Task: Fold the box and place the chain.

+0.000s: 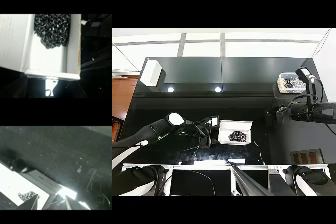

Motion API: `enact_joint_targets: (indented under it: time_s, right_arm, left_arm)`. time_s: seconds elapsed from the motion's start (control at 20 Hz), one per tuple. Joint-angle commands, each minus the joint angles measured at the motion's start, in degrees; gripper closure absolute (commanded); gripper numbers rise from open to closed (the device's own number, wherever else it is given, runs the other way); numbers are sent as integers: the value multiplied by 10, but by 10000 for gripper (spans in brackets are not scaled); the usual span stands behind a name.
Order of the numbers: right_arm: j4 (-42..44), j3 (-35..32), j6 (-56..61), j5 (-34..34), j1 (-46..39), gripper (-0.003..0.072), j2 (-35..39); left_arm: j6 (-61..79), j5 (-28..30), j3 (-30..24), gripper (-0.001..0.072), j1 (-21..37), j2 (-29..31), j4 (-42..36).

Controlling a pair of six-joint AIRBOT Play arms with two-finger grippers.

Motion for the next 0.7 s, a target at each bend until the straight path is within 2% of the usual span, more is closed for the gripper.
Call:
enact_joint_targets:
  time_s: [0.0,0.1,0.2,0.4,0.5,0.65]
  right_arm:
    - [-1,0,20,-7,0,293,-30]
    - [15,0,2,-6,6,-28,-72]
    - [18,0,-38,-21,33,-27,-112]
    - [24,0,-128,-103,86,-26,-151]
    - [50,0,-172,-91,93,-26,-155]
    - [71,0,-231,-21,101,-26,-155]
  left_arm:
    - [-18,23,1,443,-1,0,5]
    - [-18,23,1,432,-4,0,9]
    - [-18,24,1,420,-19,0,30]
    - [-26,37,0,420,-35,0,49]
    - [-27,37,0,420,-35,0,49]
    - [-27,37,0,420,-35,0,49]
